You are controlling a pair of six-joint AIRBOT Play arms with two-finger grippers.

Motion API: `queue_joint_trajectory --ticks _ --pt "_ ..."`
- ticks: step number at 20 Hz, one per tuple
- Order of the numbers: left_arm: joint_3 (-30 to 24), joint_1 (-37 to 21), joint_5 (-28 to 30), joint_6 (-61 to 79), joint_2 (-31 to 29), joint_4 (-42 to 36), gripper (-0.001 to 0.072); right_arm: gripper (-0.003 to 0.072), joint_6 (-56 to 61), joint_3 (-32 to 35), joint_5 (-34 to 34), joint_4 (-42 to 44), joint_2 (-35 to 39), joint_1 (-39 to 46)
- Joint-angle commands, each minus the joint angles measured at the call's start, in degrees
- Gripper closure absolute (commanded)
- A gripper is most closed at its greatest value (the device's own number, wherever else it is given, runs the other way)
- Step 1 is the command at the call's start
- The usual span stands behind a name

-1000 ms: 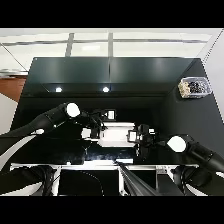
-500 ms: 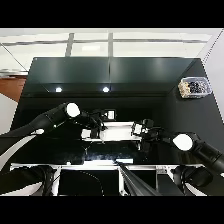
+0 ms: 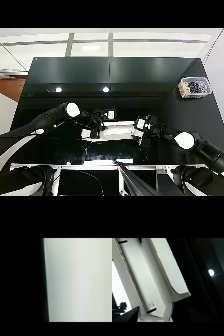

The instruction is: Fold the box and place the chain.

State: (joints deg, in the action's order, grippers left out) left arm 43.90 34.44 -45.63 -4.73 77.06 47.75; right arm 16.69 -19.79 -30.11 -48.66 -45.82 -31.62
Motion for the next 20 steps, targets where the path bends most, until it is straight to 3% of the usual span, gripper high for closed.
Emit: queue_joint_trajectory --ticks 1,11,20 --pt "0.1 0.0 0.1 0.0 0.0 0.0 0.0676 -0.0024 -2.9 -0.1 -2.9 0.5 0.0 0.4" --pt "0.1 0.0 0.2 0.0 0.0 0.0 0.0676 -0.0023 -26.9 -0.1 -4.0 19.1 -7.3 0.4" --pt "0.1 0.0 0.3 0.0 0.0 0.0 0.0676 -0.0023 -32.4 -0.1 -5.8 19.1 -14.9 0.4"
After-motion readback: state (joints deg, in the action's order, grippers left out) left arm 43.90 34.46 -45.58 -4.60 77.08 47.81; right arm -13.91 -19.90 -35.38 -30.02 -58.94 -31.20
